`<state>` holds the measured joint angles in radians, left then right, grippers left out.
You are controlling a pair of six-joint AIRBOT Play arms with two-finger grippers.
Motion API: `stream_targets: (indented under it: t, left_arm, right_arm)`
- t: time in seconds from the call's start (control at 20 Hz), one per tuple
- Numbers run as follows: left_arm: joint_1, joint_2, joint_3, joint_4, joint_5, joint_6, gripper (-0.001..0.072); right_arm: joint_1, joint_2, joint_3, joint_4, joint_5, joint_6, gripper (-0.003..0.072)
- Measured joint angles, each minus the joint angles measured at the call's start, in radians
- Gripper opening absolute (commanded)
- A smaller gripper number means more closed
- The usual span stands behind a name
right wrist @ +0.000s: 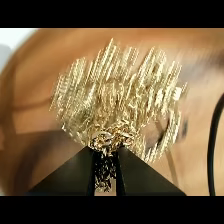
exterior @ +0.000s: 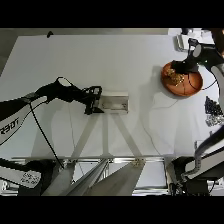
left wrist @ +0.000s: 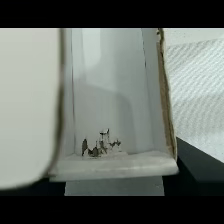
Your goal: Fold the box and place the chain.
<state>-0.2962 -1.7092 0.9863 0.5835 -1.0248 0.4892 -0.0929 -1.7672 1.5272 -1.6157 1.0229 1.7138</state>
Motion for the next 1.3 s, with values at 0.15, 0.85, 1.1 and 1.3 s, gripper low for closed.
stream_targets:
  t: [0.15, 0.85, 1.1, 1.3]
  left_arm:
    - [0.000, 0.000, 0.000, 0.000, 0.000, 0.000, 0.0115]
    - [0.000, 0.000, 0.000, 0.000, 0.000, 0.000, 0.0115]
    - [0.000, 0.000, 0.000, 0.000, 0.000, 0.000, 0.0115]
    - [0.000, 0.000, 0.000, 0.000, 0.000, 0.000, 0.0115]
  right_arm:
    - [0.048, 0.151, -0.157, -0.002, 0.013, -0.024, 0.0009]
    - [0.587, 0.547, -0.430, 0.050, 0.094, -0.074, 0.0010]
    - [0.682, 0.553, -0.432, 0.125, 0.050, -0.045, 0.0008]
    - [0.703, 0.554, -0.433, 0.260, -0.059, -0.085, 0.0007]
